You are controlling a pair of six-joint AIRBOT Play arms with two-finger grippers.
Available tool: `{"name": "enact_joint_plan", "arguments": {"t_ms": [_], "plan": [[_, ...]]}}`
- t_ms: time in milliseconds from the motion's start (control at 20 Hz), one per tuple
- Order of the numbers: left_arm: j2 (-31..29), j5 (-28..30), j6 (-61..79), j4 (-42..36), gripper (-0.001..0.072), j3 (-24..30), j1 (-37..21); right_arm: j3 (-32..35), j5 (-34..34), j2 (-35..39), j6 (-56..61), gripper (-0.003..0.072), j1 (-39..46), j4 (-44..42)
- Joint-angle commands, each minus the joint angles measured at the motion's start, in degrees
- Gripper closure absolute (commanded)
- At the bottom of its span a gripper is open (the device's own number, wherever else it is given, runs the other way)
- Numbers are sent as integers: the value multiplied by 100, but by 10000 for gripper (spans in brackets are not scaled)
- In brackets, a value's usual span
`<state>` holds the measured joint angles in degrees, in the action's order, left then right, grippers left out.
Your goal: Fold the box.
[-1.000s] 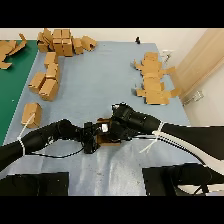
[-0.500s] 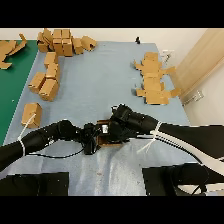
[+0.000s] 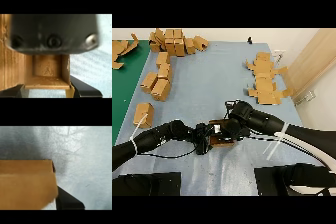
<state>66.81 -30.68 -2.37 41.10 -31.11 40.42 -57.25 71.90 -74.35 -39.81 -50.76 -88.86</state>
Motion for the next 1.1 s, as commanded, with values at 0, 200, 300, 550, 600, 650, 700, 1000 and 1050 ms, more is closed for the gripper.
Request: {"name": "enact_joint_plan", "arguments": {"t_ms": [0, 200, 300, 550, 600, 650, 700, 1000, 1050], "plan": [[-2, 9, 0, -2, 228, -2, -4, -4, 129, 313, 234, 384, 59, 61], [-2, 7, 0, -2, 228, -2, -4, -7, 195, 415, 236, 385, 92, 57], [-2, 4, -2, -2, 228, -2, -4, -13, 212, 514, 295, 386, 92, 57], [-2, 7, 0, -2, 228, -2, -4, -17, 345, 658, 337, 386, 284, 157], [-2, 7, 0, -2, 228, -2, -4, -17, 420, 656, 337, 386, 372, 181], [-2, 7, -2, -2, 228, -2, -4, -17, 525, 658, 326, 391, 474, 247], [-2, 9, -2, -2, 228, -2, -4, -17, 601, 658, 249, 432, 579, 350], [-2, 4, -2, -2, 228, -2, -4, -11, -321, 603, -1781, 685, 2236, -647], [-2, 11, 0, -2, 228, -2, -4, 4, -837, 494, -2544, 685, 2717, -1482]]}}
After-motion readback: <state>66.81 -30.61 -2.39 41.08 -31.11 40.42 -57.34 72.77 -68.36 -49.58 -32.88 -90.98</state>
